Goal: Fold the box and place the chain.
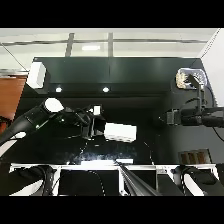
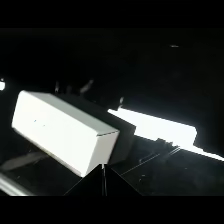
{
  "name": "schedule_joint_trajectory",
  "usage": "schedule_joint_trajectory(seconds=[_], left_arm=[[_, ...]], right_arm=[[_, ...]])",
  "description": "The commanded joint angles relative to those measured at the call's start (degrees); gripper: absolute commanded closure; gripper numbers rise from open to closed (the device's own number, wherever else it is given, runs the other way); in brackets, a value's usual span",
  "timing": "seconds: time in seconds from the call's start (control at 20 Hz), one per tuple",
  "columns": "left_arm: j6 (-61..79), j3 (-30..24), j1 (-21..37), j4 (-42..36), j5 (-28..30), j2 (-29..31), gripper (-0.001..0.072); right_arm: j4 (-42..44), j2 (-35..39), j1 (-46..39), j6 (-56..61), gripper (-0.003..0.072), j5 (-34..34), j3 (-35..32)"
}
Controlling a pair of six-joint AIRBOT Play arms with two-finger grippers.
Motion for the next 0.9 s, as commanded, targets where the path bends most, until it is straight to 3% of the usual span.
schedule_joint_trajectory(seconds=[0.0, 0.35, 0.85], left_arm=[[-3.82, 1.97, -5.27, -0.66, 4.24, 0.42, 0.0001], [-13.86, 9.68, -10.32, 1.46, 3.82, -8.83, 0.0001], [-14.82, 10.51, -11.08, 1.64, 3.50, -12.26, 0.0001]], right_arm=[[-1.86, 0.90, -1.60, 1.07, 0.0672, -0.59, 0.11], [-1.90, 0.90, -1.60, 1.38, 0.0672, -0.57, 0.11], [-1.92, 0.90, -1.60, 1.66, 0.0673, -0.61, 0.11]])
